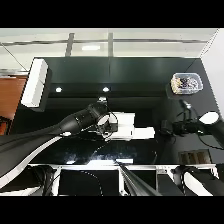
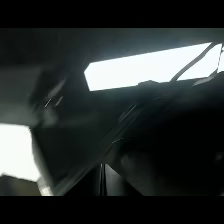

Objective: Fold the box and place the chain.

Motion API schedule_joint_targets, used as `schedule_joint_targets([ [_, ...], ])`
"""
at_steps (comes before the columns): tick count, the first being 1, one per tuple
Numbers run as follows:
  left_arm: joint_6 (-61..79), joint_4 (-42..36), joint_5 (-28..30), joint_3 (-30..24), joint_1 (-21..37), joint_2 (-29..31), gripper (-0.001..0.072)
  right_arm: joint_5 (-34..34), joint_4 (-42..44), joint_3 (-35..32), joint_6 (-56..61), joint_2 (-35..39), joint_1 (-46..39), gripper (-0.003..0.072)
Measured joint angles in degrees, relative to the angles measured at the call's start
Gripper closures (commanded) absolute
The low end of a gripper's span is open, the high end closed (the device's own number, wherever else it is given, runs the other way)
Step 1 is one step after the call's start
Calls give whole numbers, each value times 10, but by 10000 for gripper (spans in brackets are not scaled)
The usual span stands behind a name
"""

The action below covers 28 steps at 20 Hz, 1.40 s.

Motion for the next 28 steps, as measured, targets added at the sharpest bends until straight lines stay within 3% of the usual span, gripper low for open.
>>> schedule_joint_targets([
  [5,0,0,-1,0,0,0,681,16,154,-6,-124,-78,68,676],
  [8,0,0,-1,0,0,0,681,22,189,12,-173,-92,82,674],
  [9,0,0,-1,0,0,0,681,27,194,22,-182,-93,83,545],
  [10,0,0,-1,0,0,0,681,33,198,33,-190,-95,85,278],
  [11,0,0,-1,0,0,0,681,42,200,43,-196,-96,87,102],
  [17,0,0,-1,0,0,0,681,81,206,80,-195,-99,117,88],
  [24,0,0,-2,0,0,0,681,15,178,96,-103,-99,204,89],
  [25,0,0,-2,0,0,0,681,2,159,104,-76,-99,219,116],
  [26,0,0,-2,0,0,0,681,-10,140,114,-50,-99,234,192],
  [28,0,0,-2,0,0,0,681,-23,83,136,15,-99,268,200],
])
